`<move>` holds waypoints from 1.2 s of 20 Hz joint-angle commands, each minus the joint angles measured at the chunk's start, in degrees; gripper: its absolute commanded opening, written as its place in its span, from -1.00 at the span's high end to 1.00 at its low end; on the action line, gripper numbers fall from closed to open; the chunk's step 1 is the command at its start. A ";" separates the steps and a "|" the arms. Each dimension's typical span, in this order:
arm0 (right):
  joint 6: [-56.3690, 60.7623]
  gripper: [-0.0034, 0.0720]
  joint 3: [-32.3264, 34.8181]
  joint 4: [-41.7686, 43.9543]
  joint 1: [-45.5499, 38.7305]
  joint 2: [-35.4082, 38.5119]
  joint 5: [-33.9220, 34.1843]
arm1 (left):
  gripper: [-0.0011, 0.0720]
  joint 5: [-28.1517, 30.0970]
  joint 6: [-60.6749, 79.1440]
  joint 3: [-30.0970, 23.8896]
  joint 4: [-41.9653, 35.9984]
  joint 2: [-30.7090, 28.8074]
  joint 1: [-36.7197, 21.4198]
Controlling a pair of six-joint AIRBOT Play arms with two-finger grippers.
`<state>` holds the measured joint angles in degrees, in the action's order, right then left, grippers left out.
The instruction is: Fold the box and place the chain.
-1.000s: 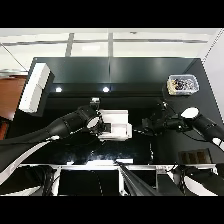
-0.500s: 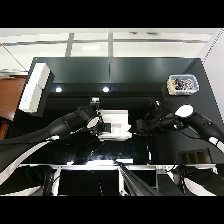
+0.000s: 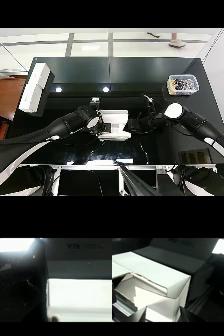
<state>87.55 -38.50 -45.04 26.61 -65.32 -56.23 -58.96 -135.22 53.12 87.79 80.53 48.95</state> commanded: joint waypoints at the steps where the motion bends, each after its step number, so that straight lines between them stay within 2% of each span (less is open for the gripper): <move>1: 6.86 -0.22 -2.60 -7.28 3.67 -0.13 1.49 | 0.89 -0.09 0.00 -0.02 0.02 0.02 0.02; 5: 12.79 -0.20 -4.50 -11.72 5.55 -0.13 1.40 | 0.89 -0.04 0.00 -0.02 0.02 0.02 0.02; 7: 14.91 0.00 -5.07 -13.81 6.51 -0.15 1.16 | 0.89 -0.04 0.00 -0.02 0.02 0.02 0.02; 19: 23.71 0.00 -6.03 -20.04 10.03 -1.79 2.58 | 0.89 0.00 0.00 0.02 0.02 0.02 0.02; 24: 25.90 0.01 -8.41 -21.97 12.72 -4.09 2.62 | 0.89 -0.02 0.00 0.02 0.00 0.02 0.02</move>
<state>111.50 -45.63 -65.49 37.85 -68.27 -53.98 -59.05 -135.22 53.12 87.81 80.53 48.95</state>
